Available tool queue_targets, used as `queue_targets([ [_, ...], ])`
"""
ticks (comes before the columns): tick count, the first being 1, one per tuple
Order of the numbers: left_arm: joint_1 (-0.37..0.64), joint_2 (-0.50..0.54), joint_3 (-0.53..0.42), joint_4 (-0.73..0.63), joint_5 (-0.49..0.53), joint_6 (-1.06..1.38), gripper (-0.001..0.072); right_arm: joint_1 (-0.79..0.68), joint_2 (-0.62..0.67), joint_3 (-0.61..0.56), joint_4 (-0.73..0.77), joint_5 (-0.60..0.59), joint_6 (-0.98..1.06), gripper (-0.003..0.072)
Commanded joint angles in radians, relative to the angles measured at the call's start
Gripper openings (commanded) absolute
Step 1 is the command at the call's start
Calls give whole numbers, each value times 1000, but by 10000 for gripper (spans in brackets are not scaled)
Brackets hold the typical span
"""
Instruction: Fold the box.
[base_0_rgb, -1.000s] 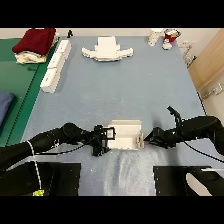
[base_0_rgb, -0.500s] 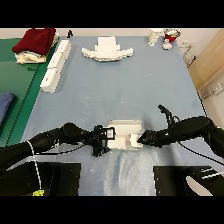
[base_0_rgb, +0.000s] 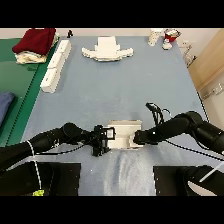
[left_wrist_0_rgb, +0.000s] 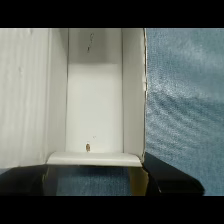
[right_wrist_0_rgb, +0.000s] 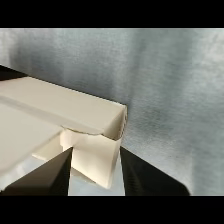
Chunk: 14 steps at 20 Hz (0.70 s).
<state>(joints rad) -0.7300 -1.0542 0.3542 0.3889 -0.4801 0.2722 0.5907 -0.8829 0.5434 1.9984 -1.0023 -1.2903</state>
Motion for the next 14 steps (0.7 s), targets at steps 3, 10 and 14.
queue_targets([
  [3,0,0,0,0,0,0,368,201,-166,147,-280,-82,370,434],
  [10,0,0,0,0,0,0,368,295,-324,245,-461,-165,577,433],
  [14,0,0,0,0,0,0,368,303,-351,245,-461,-156,605,290],
])
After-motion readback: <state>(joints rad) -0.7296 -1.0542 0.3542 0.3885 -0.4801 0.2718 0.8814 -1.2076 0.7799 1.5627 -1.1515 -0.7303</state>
